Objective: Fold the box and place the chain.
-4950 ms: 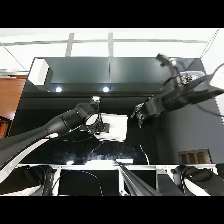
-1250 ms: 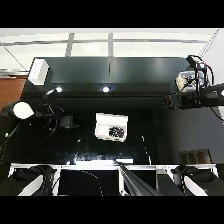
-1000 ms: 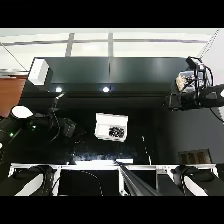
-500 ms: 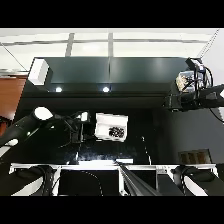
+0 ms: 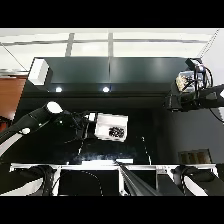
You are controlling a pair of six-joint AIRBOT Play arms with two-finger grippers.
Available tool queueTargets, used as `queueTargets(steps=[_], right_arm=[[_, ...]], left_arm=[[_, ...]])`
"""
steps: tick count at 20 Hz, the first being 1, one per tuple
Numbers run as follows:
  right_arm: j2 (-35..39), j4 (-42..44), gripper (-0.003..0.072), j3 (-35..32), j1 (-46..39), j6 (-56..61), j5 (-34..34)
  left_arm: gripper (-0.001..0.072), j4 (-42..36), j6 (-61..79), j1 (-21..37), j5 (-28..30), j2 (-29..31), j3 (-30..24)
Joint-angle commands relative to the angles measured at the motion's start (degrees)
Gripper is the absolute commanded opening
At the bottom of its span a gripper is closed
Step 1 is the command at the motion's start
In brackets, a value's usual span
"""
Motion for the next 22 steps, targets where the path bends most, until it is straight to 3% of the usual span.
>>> queueTargets(steps=[1, 4, 5, 6, 7, 10, 14, 19, 22], right_arm=[[0.02, 0.0, 0.0285, -0.02, 0.0, -0.02, -0.22], [0.02, 0.0, 0.0285, -0.02, 0.0, 0.0, -0.44], [0.02, 0.0, 0.0285, -0.02, 0.0, -0.02, -0.46], [0.02, 0.0, 0.0285, -0.02, 0.0, -0.02, -0.46], [0.02, 0.0, 0.0285, -0.02, 0.0, -0.02, -0.46], [-0.07, 0.02, 0.0285, -0.07, 0.22, -0.02, -1.03], [-0.94, 3.28, 0.0285, -2.58, 4.85, -0.04, -11.3], [-10.45, 9.57, 0.0288, -3.1, 13.64, -3.41, -21.4], [-16.48, 12.09, 0.0288, -3.1, 16.7, -8.81, -23.67]], left_arm=[[0.0703, -2.43, 0.31, -0.22, -1.29, -0.9, 0.37], [0.0673, -2.6, 0.26, -0.76, -1.27, -0.94, 0.37], [0.0605, -2.64, 0.26, -0.98, -1.29, -0.94, 0.37], [0.0481, -2.69, -0.87, -1.33, -1.22, -0.92, 0.37], [0.0439, -2.69, -1.99, -1.81, -0.74, -0.92, 0.37], [0.0401, -4.11, -3.65, -2.32, 0.57, -0.92, 0.37], [0.0402, -4.07, -5.64, -2.36, 3.8, -0.94, 0.37], [0.0402, -4.02, -6.01, -2.36, 3.91, -0.94, 0.37], [0.0402, -4.0, -6.01, -2.36, 3.89, -0.94, 0.37]])
